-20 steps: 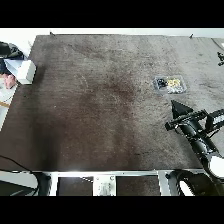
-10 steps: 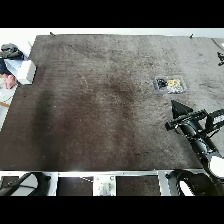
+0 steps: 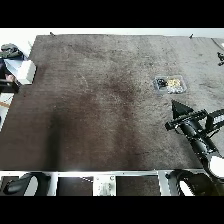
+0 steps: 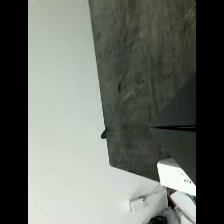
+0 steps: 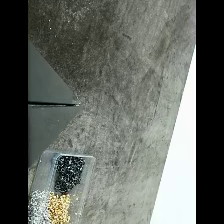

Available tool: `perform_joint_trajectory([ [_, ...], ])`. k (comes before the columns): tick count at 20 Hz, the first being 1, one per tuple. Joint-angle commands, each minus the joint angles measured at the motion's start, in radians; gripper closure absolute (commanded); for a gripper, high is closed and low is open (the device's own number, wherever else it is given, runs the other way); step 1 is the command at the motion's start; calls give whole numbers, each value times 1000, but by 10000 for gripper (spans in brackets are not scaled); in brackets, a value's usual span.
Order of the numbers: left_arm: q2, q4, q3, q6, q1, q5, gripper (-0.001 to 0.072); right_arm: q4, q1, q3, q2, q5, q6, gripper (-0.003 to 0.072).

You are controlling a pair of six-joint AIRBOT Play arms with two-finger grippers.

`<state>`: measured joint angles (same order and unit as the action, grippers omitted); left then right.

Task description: Fold the box and place the chain.

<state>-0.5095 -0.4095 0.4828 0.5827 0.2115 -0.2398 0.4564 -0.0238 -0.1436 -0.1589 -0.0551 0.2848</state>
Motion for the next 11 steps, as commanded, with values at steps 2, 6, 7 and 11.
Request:
perform_joint_trajectory([
  [2, 151, -40, -100, 54, -111, 100, 703, 0, 0, 0, 1, 0, 0, 699],
  [6, 234, -55, -142, 45, -111, 100, 703, 0, 0, 0, 1, 0, 0, 699],
  [7, 234, -56, -144, 45, -111, 100, 703, 0, 0, 0, 1, 0, 0, 699],
  [11, 227, -55, -149, 25, -111, 94, 698, 0, 0, 0, 1, 1, 0, 699],
])
